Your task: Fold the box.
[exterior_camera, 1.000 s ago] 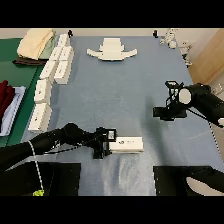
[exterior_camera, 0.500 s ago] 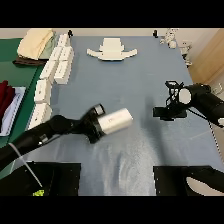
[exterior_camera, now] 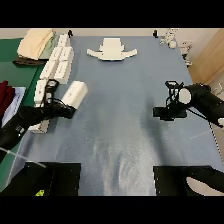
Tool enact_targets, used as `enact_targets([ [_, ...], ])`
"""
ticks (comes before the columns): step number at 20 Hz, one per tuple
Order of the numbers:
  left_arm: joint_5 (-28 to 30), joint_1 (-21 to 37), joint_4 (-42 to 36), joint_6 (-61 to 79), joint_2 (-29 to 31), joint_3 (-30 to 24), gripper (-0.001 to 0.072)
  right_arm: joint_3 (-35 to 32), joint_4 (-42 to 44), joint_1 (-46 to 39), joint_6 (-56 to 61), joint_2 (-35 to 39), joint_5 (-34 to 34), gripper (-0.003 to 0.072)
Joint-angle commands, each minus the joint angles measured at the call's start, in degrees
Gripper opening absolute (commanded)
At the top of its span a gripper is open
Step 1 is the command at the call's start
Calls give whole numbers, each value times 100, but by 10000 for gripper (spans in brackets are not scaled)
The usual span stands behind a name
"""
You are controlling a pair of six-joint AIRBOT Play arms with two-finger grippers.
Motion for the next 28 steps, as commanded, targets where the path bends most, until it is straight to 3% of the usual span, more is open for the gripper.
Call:
enact_targets([
  [1,472,726,24,-212,-710,297,528,4,4,-2,0,-2,-2,17],
  [6,496,741,24,-227,-2321,1550,528,4,4,-2,0,-2,-2,17],
  [12,317,741,31,-234,-3626,2739,528,4,2,-2,0,-2,-2,17],
  [18,850,739,68,-192,-4131,3233,528,4,4,-2,0,-2,-2,17],
  [23,890,739,70,-190,-4516,3668,528,4,4,-2,0,-2,-2,17],
  [28,1163,739,61,-190,-4548,3770,528,4,4,-2,0,-2,-2,17],
])
